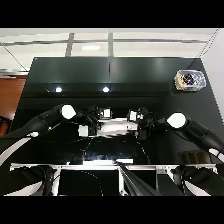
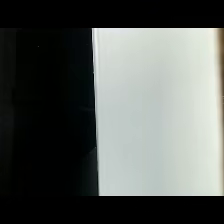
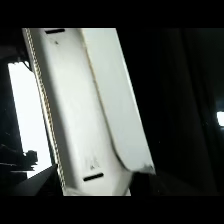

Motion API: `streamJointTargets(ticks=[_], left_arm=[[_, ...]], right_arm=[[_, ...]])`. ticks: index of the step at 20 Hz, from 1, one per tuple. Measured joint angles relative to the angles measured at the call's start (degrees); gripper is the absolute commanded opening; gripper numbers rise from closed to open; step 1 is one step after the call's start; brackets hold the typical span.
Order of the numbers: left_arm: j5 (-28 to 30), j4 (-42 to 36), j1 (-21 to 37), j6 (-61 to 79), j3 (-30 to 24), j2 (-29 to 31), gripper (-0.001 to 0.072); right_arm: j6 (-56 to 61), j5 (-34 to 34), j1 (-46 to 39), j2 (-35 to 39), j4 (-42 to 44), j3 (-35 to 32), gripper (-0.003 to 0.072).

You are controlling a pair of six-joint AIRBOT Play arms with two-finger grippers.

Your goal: Fold the box and place the chain.

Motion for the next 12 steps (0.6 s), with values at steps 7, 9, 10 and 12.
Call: streamJointTargets(ticks=[7,9,10,12], left_arm=[[-0.37,0.02,0.0,0.26,0.0,0.0,0.0031],[-0.39,0.0,0.0,0.22,0.0,0.0,0.003],[-0.39,0.02,0.0,0.17,0.0,0.0,0.003],[-0.37,0.0,0.0,0.07,0.0,0.0,0.0031]], right_arm=[[-8.37,3.41,-0.28,-5.35,5.97,-1.9,0.0644],[-9.6,3.65,-0.28,-6.1,6.73,-2.38,0.0644],[-10.23,3.65,-0.28,-6.4,7.13,-2.58,0.0644],[-11.32,3.52,-0.28,-7.06,7.98,-2.73,0.0643]])
